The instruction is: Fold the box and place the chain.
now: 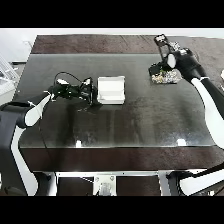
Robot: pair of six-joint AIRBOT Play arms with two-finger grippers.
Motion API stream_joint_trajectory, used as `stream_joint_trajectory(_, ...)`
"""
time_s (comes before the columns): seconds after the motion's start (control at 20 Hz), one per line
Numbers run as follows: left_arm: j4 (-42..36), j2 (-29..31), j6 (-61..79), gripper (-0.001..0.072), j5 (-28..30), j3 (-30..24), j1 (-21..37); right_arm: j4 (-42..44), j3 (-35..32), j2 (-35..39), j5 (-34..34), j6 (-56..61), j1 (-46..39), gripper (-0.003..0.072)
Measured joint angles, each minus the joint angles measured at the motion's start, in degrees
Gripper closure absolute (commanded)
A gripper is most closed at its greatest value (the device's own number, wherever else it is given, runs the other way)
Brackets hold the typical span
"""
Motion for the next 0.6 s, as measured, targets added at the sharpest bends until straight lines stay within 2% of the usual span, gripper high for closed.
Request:
stream_joint_trajectory(0.25,0.00,0.00,0.00,0.0167,0.00,0.00,0.00,8.35,-0.09,-3.93,-6.45,-5.42,-7.02,0.0260)
stream_joint_trajectory(0.6,0.00,0.00,0.02,0.0167,0.00,0.00,0.00,17.55,3.63,-10.34,-8.28,-11.93,-9.97,0.0261)
